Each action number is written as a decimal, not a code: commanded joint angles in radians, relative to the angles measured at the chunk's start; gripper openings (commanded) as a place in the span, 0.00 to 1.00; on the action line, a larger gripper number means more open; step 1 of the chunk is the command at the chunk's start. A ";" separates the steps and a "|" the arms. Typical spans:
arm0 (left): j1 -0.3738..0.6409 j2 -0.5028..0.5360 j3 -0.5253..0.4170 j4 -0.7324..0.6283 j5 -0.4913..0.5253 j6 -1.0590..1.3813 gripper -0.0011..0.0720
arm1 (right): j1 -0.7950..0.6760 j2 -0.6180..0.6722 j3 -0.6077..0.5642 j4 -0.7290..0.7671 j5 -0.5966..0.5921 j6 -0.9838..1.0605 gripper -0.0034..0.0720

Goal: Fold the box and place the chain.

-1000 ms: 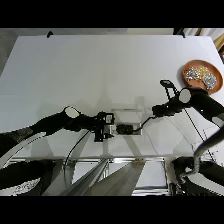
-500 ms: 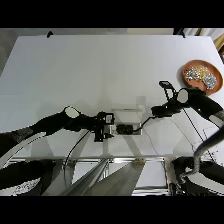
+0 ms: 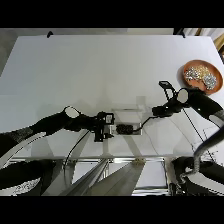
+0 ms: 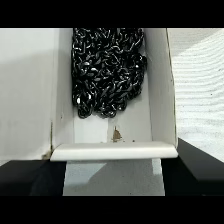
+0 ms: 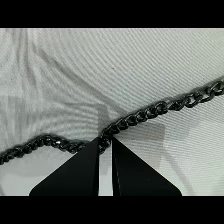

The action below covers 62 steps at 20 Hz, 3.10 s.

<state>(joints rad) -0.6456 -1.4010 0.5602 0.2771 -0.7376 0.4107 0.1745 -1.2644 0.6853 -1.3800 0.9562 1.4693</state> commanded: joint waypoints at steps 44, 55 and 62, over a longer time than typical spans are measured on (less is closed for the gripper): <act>-0.004 0.001 0.000 0.000 0.000 0.000 0.06 | 0.006 0.577 0.002 0.745 0.235 -0.745 0.06; -0.004 0.001 0.000 0.000 0.000 0.000 0.06 | 0.417 0.219 0.002 0.541 0.019 -0.677 0.06; -0.004 0.001 0.000 0.000 0.000 0.000 0.06 | 0.436 0.169 0.001 0.538 -0.103 -0.523 0.20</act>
<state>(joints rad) -0.6491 -1.4010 0.5602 0.2771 -0.7376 0.4107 0.5999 -1.0733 0.6868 -0.8330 0.9073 0.8665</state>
